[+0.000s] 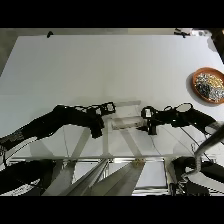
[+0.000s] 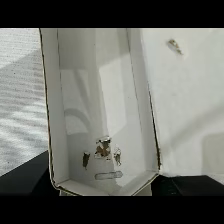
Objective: Fold the box and place the chain.
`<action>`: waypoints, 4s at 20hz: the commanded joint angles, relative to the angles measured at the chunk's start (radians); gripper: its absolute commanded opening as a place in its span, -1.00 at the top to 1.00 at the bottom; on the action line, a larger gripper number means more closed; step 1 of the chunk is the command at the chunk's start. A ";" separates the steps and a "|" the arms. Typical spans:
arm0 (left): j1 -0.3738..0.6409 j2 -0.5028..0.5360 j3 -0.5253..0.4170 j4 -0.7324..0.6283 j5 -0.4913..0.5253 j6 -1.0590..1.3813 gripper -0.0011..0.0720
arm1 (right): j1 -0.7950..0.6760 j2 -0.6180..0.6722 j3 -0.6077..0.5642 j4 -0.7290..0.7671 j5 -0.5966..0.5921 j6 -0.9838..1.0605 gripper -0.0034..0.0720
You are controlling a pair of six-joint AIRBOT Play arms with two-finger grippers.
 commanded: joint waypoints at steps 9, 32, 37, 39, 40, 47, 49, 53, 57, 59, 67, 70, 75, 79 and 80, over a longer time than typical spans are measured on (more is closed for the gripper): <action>-0.002 -0.006 0.000 0.014 -0.039 0.277 0.02 | 0.000 0.001 0.000 0.000 0.000 0.000 -0.04; -0.118 -0.006 0.000 -0.041 -0.142 0.265 0.74 | 0.000 0.001 0.000 0.000 0.000 0.000 -0.04; -0.118 -0.006 0.000 -0.068 -0.144 0.265 0.75 | 0.000 0.001 0.000 0.000 0.000 0.000 -0.04; -0.118 -0.006 0.000 -0.078 -0.143 0.265 0.75 | 0.000 0.001 0.000 0.000 0.000 0.000 -0.04; -0.118 -0.006 0.000 -0.084 -0.144 0.265 0.74 | 0.000 0.001 0.000 0.000 0.000 0.000 -0.04; -0.118 -0.007 0.000 -0.126 -0.177 0.265 0.70 | 0.000 0.001 0.000 0.000 0.000 0.000 -0.04; -0.118 -0.007 0.000 -0.129 -0.193 0.265 0.54 | 0.000 0.001 0.000 0.000 0.000 0.000 -0.04; -0.118 -0.016 0.000 -0.140 -0.216 0.265 0.54 | 0.000 0.001 0.000 0.000 0.000 0.000 -0.04; -0.163 -0.052 0.000 -0.147 -0.268 0.266 0.18 | 0.000 0.001 0.000 0.000 0.000 0.000 -0.04; -0.197 -0.059 0.000 -0.146 -0.326 0.266 0.18 | 0.000 0.001 0.000 0.000 0.000 0.000 -0.04; -0.224 -0.059 0.000 -0.146 -0.393 0.265 -0.07 | 0.000 0.001 0.000 0.000 0.000 0.000 -0.04; -0.224 -0.059 0.000 -0.146 -0.393 0.265 -0.07 | 0.000 0.001 0.000 0.000 0.000 0.000 -0.04; -0.224 -0.059 0.000 -0.146 -0.393 0.265 -0.06 | 0.000 0.001 0.000 0.000 0.000 0.000 -0.04; -0.224 -0.059 0.000 -0.146 -0.393 0.265 0.24 | 0.000 0.001 0.000 0.000 0.000 0.000 -0.04; -0.224 -0.059 0.000 -0.146 -0.392 0.265 0.24 | 0.000 0.001 0.000 0.000 0.000 0.000 -0.04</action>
